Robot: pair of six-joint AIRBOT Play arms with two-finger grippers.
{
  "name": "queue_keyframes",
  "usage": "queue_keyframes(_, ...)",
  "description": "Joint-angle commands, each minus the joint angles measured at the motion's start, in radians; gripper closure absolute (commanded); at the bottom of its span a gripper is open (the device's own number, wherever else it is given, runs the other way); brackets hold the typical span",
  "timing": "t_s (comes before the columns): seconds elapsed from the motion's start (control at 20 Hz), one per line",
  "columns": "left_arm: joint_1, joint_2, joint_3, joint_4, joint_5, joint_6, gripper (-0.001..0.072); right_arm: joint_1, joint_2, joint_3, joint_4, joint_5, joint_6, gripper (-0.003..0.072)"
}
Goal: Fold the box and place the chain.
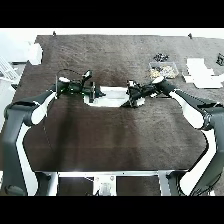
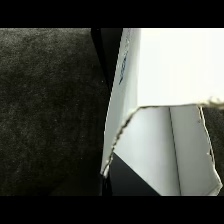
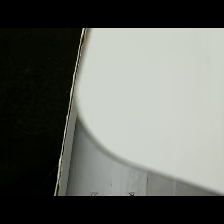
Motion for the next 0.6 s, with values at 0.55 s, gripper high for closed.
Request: queue_keyframes(0.55,0.001,0.000,0.001,-0.005,0.008,0.000,0.0690,-0.008,-0.001,-0.001,0.004,0.001,0.000,0.0095)
